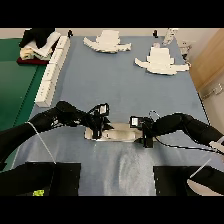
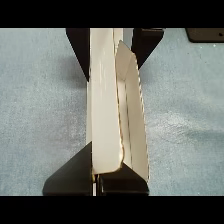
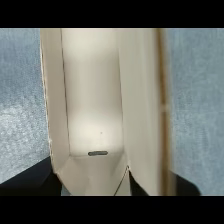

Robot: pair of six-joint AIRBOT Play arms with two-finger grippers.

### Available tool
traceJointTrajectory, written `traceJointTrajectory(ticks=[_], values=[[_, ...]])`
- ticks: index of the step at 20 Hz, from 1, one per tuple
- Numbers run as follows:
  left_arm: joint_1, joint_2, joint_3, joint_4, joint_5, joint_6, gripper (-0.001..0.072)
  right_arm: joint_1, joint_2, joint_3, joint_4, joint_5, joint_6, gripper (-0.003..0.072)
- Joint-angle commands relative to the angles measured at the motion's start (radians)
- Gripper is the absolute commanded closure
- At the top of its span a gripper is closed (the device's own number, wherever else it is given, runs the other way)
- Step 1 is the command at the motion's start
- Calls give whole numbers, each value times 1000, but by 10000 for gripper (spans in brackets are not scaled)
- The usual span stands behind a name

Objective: Fold the box.

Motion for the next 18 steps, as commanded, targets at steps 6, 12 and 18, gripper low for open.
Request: traceJointTrajectory(ticks=[6,12,18], values=[[0,0,0,-3,0,0,698,1,0,0,0,-1,0,149],[0,0,0,-9,-3,0,698,1,0,0,0,-1,0,149],[-8,0,-2,-6,-24,-2,690,0,0,0,0,-1,0,150]])
